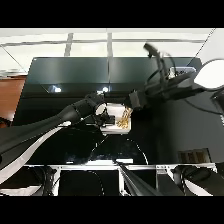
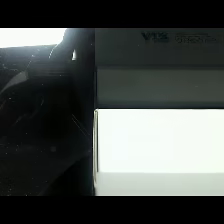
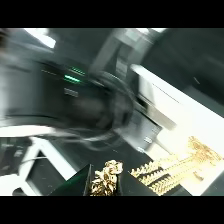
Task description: Fold the box and place the chain.
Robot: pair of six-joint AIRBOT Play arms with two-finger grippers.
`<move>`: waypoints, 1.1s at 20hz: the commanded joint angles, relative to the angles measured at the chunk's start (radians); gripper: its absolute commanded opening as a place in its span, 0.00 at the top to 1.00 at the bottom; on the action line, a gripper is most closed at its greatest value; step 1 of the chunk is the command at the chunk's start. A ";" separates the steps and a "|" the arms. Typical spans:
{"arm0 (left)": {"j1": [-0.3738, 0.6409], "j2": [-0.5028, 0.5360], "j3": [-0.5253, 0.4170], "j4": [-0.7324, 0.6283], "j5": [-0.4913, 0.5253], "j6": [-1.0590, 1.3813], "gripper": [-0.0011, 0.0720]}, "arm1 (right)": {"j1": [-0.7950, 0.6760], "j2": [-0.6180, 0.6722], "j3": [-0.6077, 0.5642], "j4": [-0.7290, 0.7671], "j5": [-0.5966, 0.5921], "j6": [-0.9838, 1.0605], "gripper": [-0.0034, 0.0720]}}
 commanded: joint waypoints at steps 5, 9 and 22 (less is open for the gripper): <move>0.001 0.000 0.000 0.000 0.000 0.000 0.95 | 0.055 -0.058 -0.191 -0.035 -0.201 0.017 0.93; 0.001 0.000 0.000 0.000 0.000 0.000 0.95 | 0.056 -0.092 -0.191 -0.036 -0.225 0.017 0.75; 0.001 0.000 0.000 -0.012 -0.010 0.003 0.95 | -0.267 0.076 -0.191 -0.330 0.124 0.017 0.50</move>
